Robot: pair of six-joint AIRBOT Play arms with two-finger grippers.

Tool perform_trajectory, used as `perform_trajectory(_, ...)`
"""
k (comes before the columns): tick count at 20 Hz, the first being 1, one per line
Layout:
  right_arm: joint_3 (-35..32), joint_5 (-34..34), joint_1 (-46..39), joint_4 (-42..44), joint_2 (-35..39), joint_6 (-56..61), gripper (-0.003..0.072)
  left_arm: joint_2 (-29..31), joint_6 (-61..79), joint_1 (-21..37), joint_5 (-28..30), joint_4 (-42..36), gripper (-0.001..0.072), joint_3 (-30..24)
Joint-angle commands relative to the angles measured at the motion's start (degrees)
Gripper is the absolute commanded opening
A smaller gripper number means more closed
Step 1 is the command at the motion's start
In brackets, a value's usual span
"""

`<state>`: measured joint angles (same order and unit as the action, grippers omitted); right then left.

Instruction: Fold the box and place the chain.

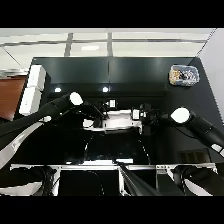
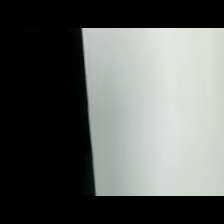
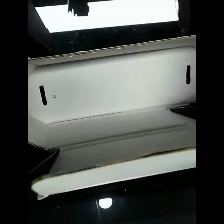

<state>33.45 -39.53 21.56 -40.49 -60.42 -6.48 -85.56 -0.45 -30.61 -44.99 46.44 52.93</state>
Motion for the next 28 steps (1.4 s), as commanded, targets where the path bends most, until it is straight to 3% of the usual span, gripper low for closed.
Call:
perform_trajectory(1,0.24,0.33,-2.43,0.09,0.00,0.00,0.0661,-0.02,0.09,-0.02,-0.26,0.02,0.0024,0.07)
perform_trajectory(6,0.22,0.37,-2.56,1.81,-0.81,-0.90,0.0661,-0.02,0.09,-0.02,-0.26,0.04,0.0024,0.07)
perform_trajectory(10,0.22,-2.36,-2.51,11.19,-4.07,-9.68,0.0661,-0.02,0.09,-0.02,-0.24,0.04,0.0024,0.07)
perform_trajectory(16,0.20,-2.78,-2.91,11.45,-10.45,-14.78,0.0661,-0.02,0.09,-0.02,-0.24,0.02,0.0024,0.07)
perform_trajectory(28,0.20,-4.85,-5.18,10.78,-13.42,-15.06,0.0660,-0.02,0.09,-0.02,-0.24,0.02,0.0024,0.07)
